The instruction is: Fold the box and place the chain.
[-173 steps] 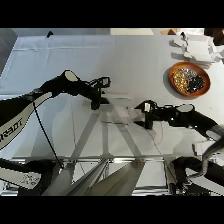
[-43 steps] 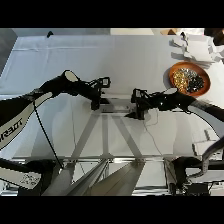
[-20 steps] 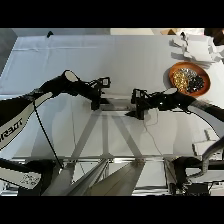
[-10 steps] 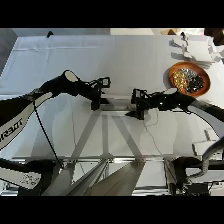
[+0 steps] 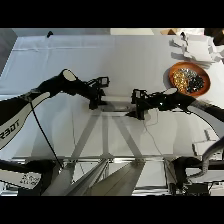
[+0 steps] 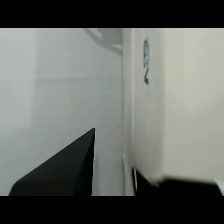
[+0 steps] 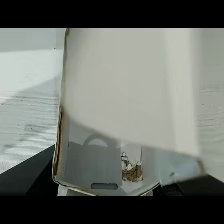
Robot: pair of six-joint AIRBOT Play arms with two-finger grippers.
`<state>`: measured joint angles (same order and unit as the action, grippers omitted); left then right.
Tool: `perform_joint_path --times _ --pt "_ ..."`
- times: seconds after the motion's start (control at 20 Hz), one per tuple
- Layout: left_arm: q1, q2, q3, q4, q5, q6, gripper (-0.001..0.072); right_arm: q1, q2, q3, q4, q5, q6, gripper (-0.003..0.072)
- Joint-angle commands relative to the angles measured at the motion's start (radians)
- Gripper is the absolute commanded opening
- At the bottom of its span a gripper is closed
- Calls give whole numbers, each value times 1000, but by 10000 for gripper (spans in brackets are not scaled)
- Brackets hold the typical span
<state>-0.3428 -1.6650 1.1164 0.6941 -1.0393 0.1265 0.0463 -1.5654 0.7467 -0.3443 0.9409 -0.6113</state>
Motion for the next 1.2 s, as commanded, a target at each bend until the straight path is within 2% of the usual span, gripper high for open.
perform_joint_path --times 0.0,0.25,0.3,0.35,0.5,0.65,0.75,0.95,1.15 --pt "60 50 1 23 -66 0 274 0 1 1 1 6 0 538" --pt "220 139 1 91 -195 -40 255 0 1 1 1 10 0 538" --pt "248 150 1 88 -220 -97 79 0 1 1 1 10 0 538" --pt "266 155 1 77 -254 -133 8 0 1 1 1 10 0 538" --pt "265 153 1 35 -390 -139 9 0 1 1 1 10 0 538" --pt "207 153 1 -45 -460 -139 8 0 1 1 1 10 0 538" --pt "143 152 1 -70 -446 -137 5 0 1 1 1 10 0 538" --pt "14 130 1 -84 -346 -130 5 0 1 1 1 10 0 538" --pt "-38 92 1 -142 -140 -135 4 0 1 1 1 10 0 538"
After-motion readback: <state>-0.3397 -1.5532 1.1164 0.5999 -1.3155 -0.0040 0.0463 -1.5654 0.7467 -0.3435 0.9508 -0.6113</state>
